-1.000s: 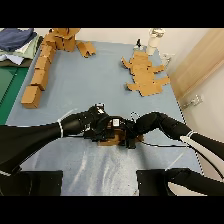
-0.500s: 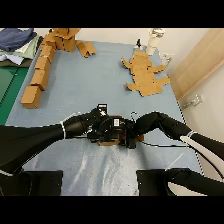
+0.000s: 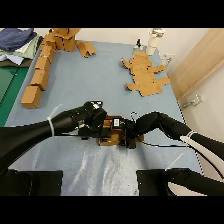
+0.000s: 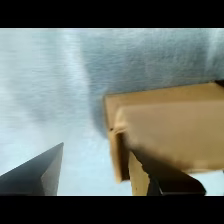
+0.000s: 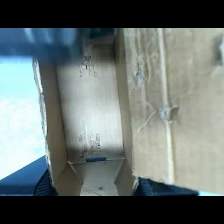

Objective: Fold the box.

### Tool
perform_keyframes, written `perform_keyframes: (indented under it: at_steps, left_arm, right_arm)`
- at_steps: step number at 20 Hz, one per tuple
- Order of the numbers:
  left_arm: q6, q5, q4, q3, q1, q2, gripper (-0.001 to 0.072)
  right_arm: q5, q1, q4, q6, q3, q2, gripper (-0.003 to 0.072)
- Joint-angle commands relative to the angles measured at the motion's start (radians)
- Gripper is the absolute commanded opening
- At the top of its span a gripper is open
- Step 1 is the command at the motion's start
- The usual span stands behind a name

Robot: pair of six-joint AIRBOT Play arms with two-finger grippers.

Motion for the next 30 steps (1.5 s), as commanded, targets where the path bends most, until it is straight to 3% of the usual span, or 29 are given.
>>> perform_keyframes:
  at_steps: [1,4,5,6,7,8,9,12,14,16,19,20,21,22,27,30]
  left_arm:
    - [0.063,-0.043,0.007,0.000,0.039,0.067,0.0618]
    - [0.126,-0.076,0.026,0.000,0.080,0.118,0.0616]
    - [0.164,-0.093,0.027,-0.002,0.093,0.127,0.0558]
    - [0.209,-0.109,0.028,-0.004,0.103,0.131,0.0427]
    - [0.266,-0.113,0.028,-0.010,0.109,0.134,0.0356]
    - [0.324,-0.110,0.028,-0.014,0.109,0.134,0.0333]
    - [0.386,-0.109,0.027,-0.020,0.109,0.135,0.0000]
    - [0.626,-0.081,-0.044,-0.110,0.122,0.172,0.0011]
    - [1.025,-0.008,-0.328,-0.268,0.198,0.261,0.0011]
    - [1.460,0.033,-0.664,-0.443,0.339,0.351,0.0012]
    - [1.924,0.167,-0.716,-0.575,0.477,0.385,0.0015]
    - [2.023,0.225,-0.716,-0.591,0.479,0.383,0.0186]
    - [2.097,0.300,-0.724,-0.599,0.466,0.376,0.0615]
    - [2.129,0.371,-0.738,-0.599,0.444,0.364,0.0712]
    - [2.238,0.714,-0.819,-0.599,0.299,0.325,0.0714]
    - [2.316,0.722,-0.822,-0.599,0.268,0.282,0.0720]
  right_arm:
    - [0.000,0.001,0.000,0.000,0.000,0.000,0.0539]
    - [0.000,0.001,0.000,0.000,0.000,0.000,0.0539]
    - [0.000,0.001,0.000,0.000,0.000,0.000,0.0539]
    - [0.000,0.001,0.000,0.000,0.000,0.000,0.0539]
    - [0.000,0.001,0.000,0.000,0.000,0.000,0.0539]
    - [0.000,0.001,0.000,0.000,0.000,0.000,0.0539]
    - [0.000,0.001,0.000,0.000,0.000,0.000,0.0539]
    - [0.000,0.001,0.000,0.000,0.000,0.000,0.0539]
    - [0.000,0.001,0.000,0.000,0.000,0.000,0.0539]
    - [0.000,0.001,0.000,0.000,0.000,0.000,0.0539]
    - [0.000,0.001,0.000,0.000,0.000,0.000,0.0539]
    - [0.000,0.001,0.000,0.000,0.000,0.000,0.0539]
    - [0.000,0.001,0.000,0.000,0.000,0.000,0.0539]
    - [0.000,0.001,0.000,0.000,0.000,0.000,0.0539]
    - [0.000,0.001,0.000,0.000,0.000,0.000,0.0539]
    - [0.000,0.001,0.000,0.000,0.000,0.000,0.0539]
